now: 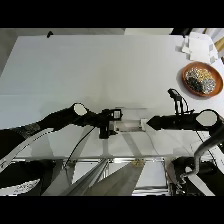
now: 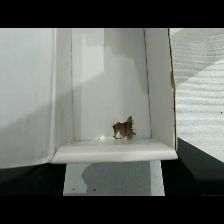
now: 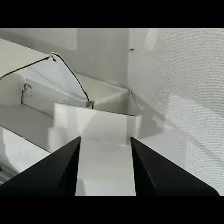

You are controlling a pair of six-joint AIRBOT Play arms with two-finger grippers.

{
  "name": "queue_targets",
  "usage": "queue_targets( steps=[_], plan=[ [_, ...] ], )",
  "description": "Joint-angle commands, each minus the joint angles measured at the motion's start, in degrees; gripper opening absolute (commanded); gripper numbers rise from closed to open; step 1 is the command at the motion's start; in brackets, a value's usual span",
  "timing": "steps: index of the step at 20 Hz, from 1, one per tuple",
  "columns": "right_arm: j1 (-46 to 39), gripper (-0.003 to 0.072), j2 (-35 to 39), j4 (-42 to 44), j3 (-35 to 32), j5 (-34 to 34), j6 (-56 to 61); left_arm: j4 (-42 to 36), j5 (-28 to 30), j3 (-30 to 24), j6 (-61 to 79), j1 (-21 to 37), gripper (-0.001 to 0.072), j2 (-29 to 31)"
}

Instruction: Fold the box and place the chain.

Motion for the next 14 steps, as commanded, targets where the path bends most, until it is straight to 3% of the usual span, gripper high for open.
queue_targets(
  steps=[1, 6, 8, 14],
  plan=[
    [0.0, 0.0387, -0.2, -1.6, 0.4, -0.2, 1.2, 0.0, 0.0, 0.0, 0.0, 0.0, 0.0079, 0.0],
    [2.4, 0.0459, -3.5, -5.1, 0.3, -1.2, 4.4, 0.0, 0.0, 0.0, 0.0, 0.0, 0.0079, 0.0],
    [5.3, 0.0527, -4.1, -5.1, 0.3, -2.9, 5.1, 0.0, 0.0, 0.0, 0.0, 0.0, 0.0079, 0.0],
    [7.2, 0.0527, -4.1, -3.9, 0.7, -3.2, 7.6, 0.0, 0.0, 0.0, 0.0, 0.0, 0.0079, 0.0]
  ],
)
